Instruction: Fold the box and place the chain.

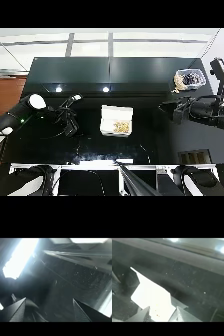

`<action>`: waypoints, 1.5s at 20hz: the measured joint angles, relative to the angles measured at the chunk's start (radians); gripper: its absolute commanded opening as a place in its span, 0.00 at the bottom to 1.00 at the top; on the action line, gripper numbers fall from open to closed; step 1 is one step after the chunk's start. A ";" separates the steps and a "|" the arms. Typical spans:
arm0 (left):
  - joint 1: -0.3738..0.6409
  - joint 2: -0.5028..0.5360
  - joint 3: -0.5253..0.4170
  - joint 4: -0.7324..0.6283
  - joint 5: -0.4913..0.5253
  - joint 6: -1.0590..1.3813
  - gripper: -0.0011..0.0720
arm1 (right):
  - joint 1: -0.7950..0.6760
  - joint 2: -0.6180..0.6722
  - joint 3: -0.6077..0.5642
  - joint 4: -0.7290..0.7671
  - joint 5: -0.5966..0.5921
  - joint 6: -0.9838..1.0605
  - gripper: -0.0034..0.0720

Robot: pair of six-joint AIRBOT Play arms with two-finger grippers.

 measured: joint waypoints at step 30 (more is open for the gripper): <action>-0.231 -0.235 0.083 -0.317 0.244 0.735 0.98 | 0.000 0.000 0.000 -0.018 0.071 -0.004 0.59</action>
